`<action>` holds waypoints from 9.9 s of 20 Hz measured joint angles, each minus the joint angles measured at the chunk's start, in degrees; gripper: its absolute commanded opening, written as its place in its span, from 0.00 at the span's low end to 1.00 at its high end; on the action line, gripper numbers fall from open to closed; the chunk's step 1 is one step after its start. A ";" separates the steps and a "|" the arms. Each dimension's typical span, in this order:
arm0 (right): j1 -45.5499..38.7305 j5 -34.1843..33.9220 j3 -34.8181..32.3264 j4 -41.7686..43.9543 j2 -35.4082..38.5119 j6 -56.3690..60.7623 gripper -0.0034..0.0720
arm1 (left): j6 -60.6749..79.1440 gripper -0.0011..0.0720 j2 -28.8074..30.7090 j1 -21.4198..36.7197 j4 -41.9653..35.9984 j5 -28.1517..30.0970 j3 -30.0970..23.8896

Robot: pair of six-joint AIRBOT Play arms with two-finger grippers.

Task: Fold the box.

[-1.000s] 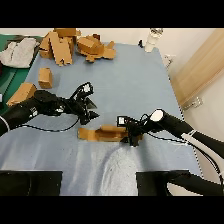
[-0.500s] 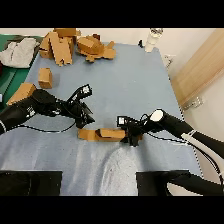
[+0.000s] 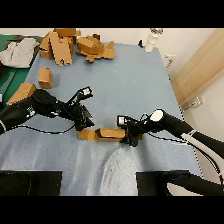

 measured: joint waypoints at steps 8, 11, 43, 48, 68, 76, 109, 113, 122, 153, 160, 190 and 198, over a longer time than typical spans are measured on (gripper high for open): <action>-0.02 -0.42 0.07 0.15 1.49 0.24 0.85 | -0.39 0.60 0.00 -0.09 0.24 -0.83 0.00; -0.02 -0.52 0.04 0.13 1.27 0.24 0.85 | -0.39 0.60 0.00 -0.13 0.26 -0.87 0.00; 4.13 -1.49 0.00 -1.53 0.98 1.33 0.76 | -20.83 0.03 0.02 -2.14 2.23 -18.95 0.00; 4.13 -1.49 0.00 -1.53 0.98 1.36 0.76 | -34.60 0.03 -0.09 -9.60 1.01 -16.61 0.02; 4.13 -0.81 -0.02 -1.51 0.98 1.49 0.76 | -49.68 0.03 -10.14 -12.90 -11.87 16.41 0.07; 4.13 -0.81 -0.02 -1.53 0.98 1.38 0.76 | -52.76 0.03 -11.43 -12.79 -11.96 15.72 0.46; 4.28 -0.44 -0.02 -1.29 1.03 1.36 0.76 | 9.73 0.89 7.63 -1.73 8.44 -4.37 -6.73; 4.28 -0.44 -0.04 -1.29 1.03 1.36 0.76 | 10.12 0.89 7.72 -7.15 8.63 0.04 -7.26; 4.28 -0.46 -0.04 -1.29 1.01 1.33 0.76 | 7.65 0.53 3.08 -10.25 8.61 6.36 -7.43; 4.28 -0.48 -0.04 -1.29 1.03 1.33 0.76 | -10.73 0.52 2.08 -14.95 18.16 10.51 -7.43; 4.28 -0.48 -0.04 -1.29 1.03 1.33 0.76 | -12.57 0.48 2.08 -15.30 17.73 9.68 -7.08; 4.28 -0.37 -0.04 -1.33 1.03 1.31 0.76 | -11.26 0.03 2.05 -20.00 16.06 13.22 -6.67; 4.28 -0.59 -0.04 -1.29 1.03 1.36 0.76 | -10.80 0.04 2.03 -21.99 15.43 17.84 -6.67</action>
